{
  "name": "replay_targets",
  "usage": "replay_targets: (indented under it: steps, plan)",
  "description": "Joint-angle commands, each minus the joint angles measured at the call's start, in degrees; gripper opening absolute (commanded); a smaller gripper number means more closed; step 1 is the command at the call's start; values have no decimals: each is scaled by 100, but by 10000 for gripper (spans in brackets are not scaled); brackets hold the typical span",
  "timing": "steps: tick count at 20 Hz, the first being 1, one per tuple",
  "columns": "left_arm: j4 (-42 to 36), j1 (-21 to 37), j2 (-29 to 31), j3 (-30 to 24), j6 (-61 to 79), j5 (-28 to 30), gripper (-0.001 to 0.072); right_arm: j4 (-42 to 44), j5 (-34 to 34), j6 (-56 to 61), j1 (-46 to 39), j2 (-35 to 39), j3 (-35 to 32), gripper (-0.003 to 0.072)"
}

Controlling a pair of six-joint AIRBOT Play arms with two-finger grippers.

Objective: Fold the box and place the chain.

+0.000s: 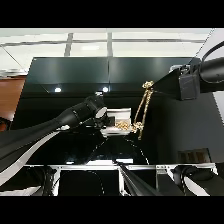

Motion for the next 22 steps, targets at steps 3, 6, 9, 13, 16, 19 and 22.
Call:
replay_targets:
  steps: [3, 6, 9, 13, 16, 19, 22]
  plan:
    - [2, 4, 4, 4, 2, 0, 32, 887, -409, -293, -2, -4, 2, 17]
    - [2, 2, 4, 4, 2, 0, 32, 210, -560, -304, 72, -17, -208, 17]
    - [2, 2, 4, 4, 2, 0, 32, -339, -898, -243, 256, -20, -938, 16]
    - [2, 2, 4, 4, 2, -4, 32, -225, -1351, -247, 291, -22, -1735, 17]
    - [2, 4, 4, 4, 2, -2, 33, 85, -1502, -280, 369, -22, -2017, 17]
    - [2, 2, 4, 4, 2, -4, 32, 166, -1720, -282, 673, -46, -2216, 17]
    - [4, 2, 4, 4, 2, -2, 32, 186, -1888, -269, 789, -114, -2240, 17]
